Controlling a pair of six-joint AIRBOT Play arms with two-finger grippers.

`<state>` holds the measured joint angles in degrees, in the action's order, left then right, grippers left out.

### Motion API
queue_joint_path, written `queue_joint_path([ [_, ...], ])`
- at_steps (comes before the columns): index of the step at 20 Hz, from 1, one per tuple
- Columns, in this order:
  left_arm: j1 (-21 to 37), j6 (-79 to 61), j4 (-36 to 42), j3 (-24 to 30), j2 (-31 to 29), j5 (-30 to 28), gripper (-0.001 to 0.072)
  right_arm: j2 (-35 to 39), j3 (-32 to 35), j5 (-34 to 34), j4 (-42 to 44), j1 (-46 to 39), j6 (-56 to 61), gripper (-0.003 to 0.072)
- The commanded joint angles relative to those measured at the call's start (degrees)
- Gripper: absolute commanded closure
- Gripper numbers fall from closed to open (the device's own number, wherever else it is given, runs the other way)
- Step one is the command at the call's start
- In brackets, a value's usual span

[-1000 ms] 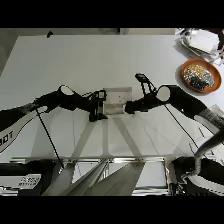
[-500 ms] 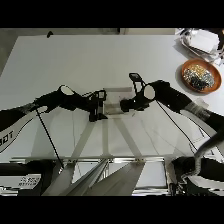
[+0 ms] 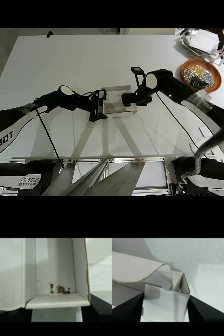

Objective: Fold the box and place the chain.

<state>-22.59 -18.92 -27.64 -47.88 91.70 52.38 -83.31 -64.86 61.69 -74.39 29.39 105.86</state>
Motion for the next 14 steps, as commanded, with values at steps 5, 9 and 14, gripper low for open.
queue_joint_path([
  [5, -0.02, -0.11, -0.26, 0.02, 0.0, 0.13, 0.0528, -0.02, -1.75, 4.96, 5.75, -1.88, -7.21, 0.0064],
  [9, -0.02, -0.11, -0.26, 0.02, 0.0, 0.11, 0.0528, -0.02, -1.75, 8.85, 8.35, -4.35, -9.99, 0.0053],
  [14, -0.02, -0.13, -0.26, 0.02, 0.0, 0.13, 0.0528, 2.6, -1.75, 9.92, 11.47, -7.61, -14.36, 0.0053],
])
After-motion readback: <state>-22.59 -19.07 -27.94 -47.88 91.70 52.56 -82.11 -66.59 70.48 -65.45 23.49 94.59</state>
